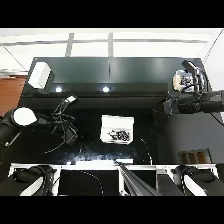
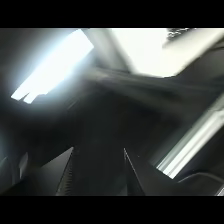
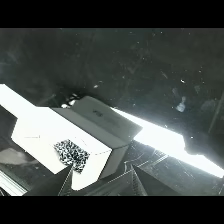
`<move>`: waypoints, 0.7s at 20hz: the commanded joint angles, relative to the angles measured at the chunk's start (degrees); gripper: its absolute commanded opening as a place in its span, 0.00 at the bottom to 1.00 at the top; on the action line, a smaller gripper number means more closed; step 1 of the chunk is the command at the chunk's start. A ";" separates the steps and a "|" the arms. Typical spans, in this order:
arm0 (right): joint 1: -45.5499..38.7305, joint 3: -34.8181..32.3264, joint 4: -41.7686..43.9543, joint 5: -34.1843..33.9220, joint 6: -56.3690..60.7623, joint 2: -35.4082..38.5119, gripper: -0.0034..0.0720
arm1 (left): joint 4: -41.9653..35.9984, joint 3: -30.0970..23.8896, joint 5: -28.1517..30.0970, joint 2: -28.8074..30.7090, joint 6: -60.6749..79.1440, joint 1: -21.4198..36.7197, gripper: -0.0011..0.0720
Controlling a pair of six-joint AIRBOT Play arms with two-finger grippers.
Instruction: Fold the box and place the chain.
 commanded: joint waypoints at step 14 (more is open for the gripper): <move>0.00 0.00 -0.02 -1.38 1.70 0.04 0.63 | -22.51 -4.70 16.02 -16.92 69.68 -9.79 0.98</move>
